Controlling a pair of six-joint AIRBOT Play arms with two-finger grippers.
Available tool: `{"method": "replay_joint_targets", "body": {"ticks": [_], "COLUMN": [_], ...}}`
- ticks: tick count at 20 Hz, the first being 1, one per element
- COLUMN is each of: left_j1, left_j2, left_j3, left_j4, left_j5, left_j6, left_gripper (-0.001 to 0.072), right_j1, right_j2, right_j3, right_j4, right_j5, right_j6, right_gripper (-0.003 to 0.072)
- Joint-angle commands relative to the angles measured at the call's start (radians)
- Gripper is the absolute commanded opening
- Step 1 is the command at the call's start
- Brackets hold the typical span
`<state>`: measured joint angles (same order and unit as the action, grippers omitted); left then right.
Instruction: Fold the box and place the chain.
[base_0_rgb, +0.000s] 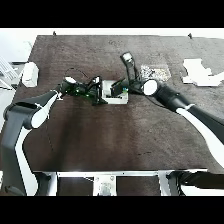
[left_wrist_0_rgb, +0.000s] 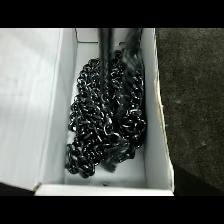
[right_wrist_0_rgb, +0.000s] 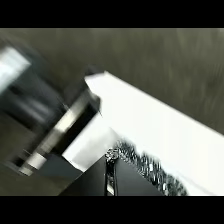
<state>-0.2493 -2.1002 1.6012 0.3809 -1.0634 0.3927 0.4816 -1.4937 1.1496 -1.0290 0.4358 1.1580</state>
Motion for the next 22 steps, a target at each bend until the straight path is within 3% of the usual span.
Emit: {"method": "replay_joint_targets", "body": {"ticks": [1, 5, 6, 7, 8, 11, 16, 21, 22], "left_j1": [0.001, 0.001, 0.001, 0.001, 0.001, 0.001, 0.001, 0.001, 0.001], "left_j2": [0.001, 0.001, 0.001, 0.001, 0.001, 0.001, 0.001, 0.001, 0.001], "left_j3": [0.0, 0.0, 0.0, 0.0, 0.0, 0.0, 0.0, 0.0, 0.0], "left_j4": [0.0, 0.0, 0.0, 0.0, 0.0, 0.0, 0.0, 0.0, 0.0], "left_j5": [0.0, 0.0, 0.0, 0.0, 0.0, 0.0, 0.0, 0.0, 0.0], "left_j6": [0.0, 0.0, 0.0, 0.0, 0.0, 0.0, 0.0, 0.0, 0.0], "left_gripper": [0.041, 0.041, 0.041, 0.041, 0.0411, 0.0411, 0.041, 0.0411, 0.0411], "right_j1": [0.001, -0.013, -0.023, -0.034, -0.048, -0.088, -0.152, -0.262, -0.282], "right_j2": [-0.103, -0.105, -0.105, -0.104, -0.101, -0.048, 0.164, 0.217, 0.214], "right_j3": [-0.018, -0.013, -0.013, -0.013, -0.013, -0.013, -0.013, -0.007, -0.003], "right_j4": [0.0, -0.002, -0.002, -0.001, -0.001, -0.001, -0.005, -0.003, -0.003], "right_j5": [-0.025, -0.028, -0.024, -0.024, -0.024, -0.019, -0.024, -0.029, -0.053], "right_j6": [0.002, 0.002, 0.002, 0.002, 0.002, 0.002, -0.061, -0.15, -0.164], "right_gripper": [0.001, 0.0016, 0.0121, 0.0329, 0.0422, 0.0416, 0.0419, 0.0435, 0.0361]}}
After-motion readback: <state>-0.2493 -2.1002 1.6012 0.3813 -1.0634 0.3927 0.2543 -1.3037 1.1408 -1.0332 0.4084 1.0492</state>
